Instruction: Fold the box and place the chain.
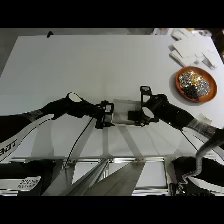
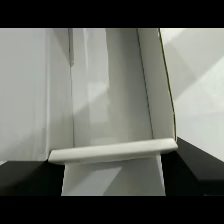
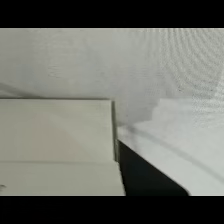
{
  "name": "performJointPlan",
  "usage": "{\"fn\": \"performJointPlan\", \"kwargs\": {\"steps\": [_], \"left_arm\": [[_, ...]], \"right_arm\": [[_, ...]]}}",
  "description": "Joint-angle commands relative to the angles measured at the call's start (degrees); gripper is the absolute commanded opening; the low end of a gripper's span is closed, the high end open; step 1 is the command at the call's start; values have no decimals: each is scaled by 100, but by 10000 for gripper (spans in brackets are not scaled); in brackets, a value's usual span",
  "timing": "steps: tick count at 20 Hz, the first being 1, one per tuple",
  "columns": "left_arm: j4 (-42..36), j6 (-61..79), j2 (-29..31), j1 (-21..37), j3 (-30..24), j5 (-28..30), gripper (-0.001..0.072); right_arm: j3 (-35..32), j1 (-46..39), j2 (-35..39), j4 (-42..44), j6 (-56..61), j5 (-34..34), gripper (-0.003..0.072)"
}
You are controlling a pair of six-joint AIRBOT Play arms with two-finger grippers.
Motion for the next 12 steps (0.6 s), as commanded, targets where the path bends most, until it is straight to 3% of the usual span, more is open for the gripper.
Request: {"fn": "performJointPlan", "kwargs": {"steps": [1,2,9,12], "left_arm": [[20,7,2,-2,2,35,195],[20,7,2,-2,4,35,195],[20,7,2,-2,4,33,195],[20,4,2,-2,4,35,195]], "right_arm": [[7,2,374,-37,-448,15,281],[7,2,564,-46,-734,26,323],[188,0,2159,-39,-2441,605,327],[988,-417,2387,-55,-3091,962,213]]}}
